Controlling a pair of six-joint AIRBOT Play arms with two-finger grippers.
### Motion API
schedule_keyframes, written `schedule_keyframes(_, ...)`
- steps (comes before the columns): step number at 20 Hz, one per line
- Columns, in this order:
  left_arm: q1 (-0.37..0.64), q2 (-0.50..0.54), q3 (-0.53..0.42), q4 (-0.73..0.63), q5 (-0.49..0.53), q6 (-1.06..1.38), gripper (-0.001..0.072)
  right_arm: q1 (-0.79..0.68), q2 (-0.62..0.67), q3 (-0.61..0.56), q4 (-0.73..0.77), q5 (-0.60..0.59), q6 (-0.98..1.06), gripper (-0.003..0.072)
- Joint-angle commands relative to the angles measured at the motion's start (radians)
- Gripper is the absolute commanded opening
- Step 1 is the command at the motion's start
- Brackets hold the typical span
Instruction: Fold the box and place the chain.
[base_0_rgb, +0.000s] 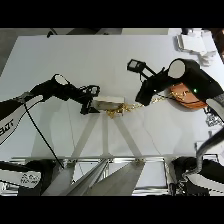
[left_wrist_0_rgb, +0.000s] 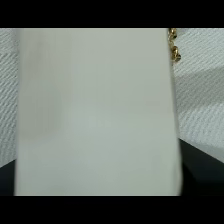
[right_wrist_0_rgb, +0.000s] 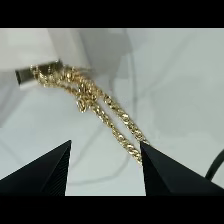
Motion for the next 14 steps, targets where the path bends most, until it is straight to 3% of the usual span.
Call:
schedule_keyframes(1,0.0,0.0,0.0,0.0,0.0,0.0,0.0433,-0.023,-0.044,-0.084,0.093,-0.075,-0.338,0.0609)
schedule_keyframes(3,0.0,0.0,0.0,0.0,0.0,0.0,0.0433,-0.023,-0.116,-0.095,0.179,-0.109,-0.463,0.0615)
schedule_keyframes(7,0.0,0.0,0.0,0.0,0.0,0.0,0.0433,-0.023,-0.23,-0.095,0.268,-0.264,-0.485,0.0614)
schedule_keyframes(14,0.0,0.0,0.0,0.0,0.0,0.0,0.0433,-0.003,-0.282,-0.095,0.267,-0.257,-0.484,0.0585)
